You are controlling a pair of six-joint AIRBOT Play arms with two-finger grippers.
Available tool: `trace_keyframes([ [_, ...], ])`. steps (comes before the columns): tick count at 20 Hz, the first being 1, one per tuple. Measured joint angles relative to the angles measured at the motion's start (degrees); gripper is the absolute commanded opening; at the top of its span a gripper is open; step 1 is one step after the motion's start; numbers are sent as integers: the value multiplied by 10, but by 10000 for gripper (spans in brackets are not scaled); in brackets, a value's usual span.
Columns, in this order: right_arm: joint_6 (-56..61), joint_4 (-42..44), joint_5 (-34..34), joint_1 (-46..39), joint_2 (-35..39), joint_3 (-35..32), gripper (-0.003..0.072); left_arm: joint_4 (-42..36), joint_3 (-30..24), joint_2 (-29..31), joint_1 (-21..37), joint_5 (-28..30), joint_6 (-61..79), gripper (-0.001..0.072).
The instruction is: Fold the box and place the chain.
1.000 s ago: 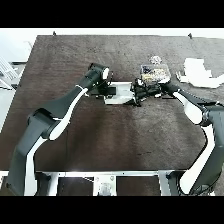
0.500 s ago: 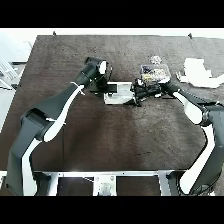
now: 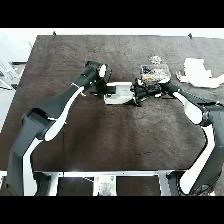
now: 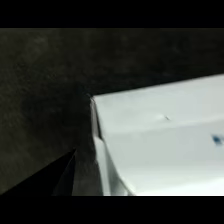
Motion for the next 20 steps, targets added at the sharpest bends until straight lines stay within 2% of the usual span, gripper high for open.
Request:
trace_keyframes([
  [3, 0, 0, 0, 0, 0, 0, 576, 5, -1, -8, -1, 6, -7, 417],
  [4, 0, 0, 0, 0, 0, 0, 576, 7, -1, -10, -1, 6, -9, 311],
  [5, 0, 0, 0, 0, 0, 0, 576, 9, -1, -12, -2, 6, -11, 136],
  [7, 0, 0, 0, 0, 0, 0, 576, 14, 0, -15, -5, 10, -13, 110],
  [8, 0, 0, 0, 0, 0, 0, 577, 15, 0, -16, -5, 10, -13, 16],
  [15, 1, 0, 0, 0, 0, 0, 577, 24, 0, -20, -7, 10, -1, 24],
  [16, 1, 0, 0, 0, 0, 0, 576, 25, 0, -20, -7, 10, 1, 200],
  [17, -2, 0, 0, 0, 0, 0, 577, 30, 0, -21, -7, 11, 7, 443],
  [18, -2, 0, 0, 0, 0, 0, 576, 33, -1, -25, -6, 9, 7, 410],
  [20, -1, 0, 0, 0, 0, 0, 576, 29, 0, -19, -6, 8, 7, 411],
])
